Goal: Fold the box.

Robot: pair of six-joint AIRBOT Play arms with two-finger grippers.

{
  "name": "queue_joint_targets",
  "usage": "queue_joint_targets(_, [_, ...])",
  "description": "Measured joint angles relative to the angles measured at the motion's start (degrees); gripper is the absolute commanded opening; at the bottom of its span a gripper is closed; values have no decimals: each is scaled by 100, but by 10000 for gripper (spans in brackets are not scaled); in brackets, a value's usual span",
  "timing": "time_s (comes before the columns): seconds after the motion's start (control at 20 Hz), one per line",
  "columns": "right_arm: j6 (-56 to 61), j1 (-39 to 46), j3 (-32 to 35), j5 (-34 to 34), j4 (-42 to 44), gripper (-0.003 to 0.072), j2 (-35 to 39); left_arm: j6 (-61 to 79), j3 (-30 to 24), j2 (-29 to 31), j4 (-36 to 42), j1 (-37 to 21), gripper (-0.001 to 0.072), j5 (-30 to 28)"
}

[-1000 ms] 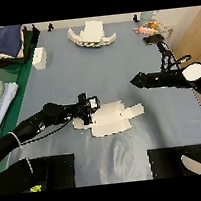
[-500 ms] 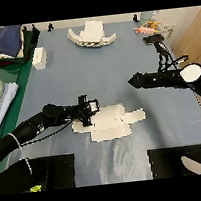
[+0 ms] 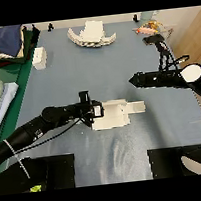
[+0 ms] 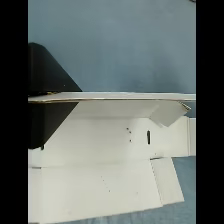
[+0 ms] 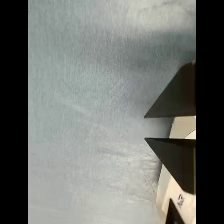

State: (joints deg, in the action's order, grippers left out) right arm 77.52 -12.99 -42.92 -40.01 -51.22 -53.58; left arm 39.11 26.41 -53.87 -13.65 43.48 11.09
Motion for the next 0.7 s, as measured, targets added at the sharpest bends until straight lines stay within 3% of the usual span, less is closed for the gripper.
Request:
queue_joint_targets(0.25, [0,0,0,0,2,154,0,13,-304,-219,107,372,8,-511])
queue_joint_targets(0.7, [0,0,0,0,7,154,0,-466,-343,-240,323,450,11,-507])
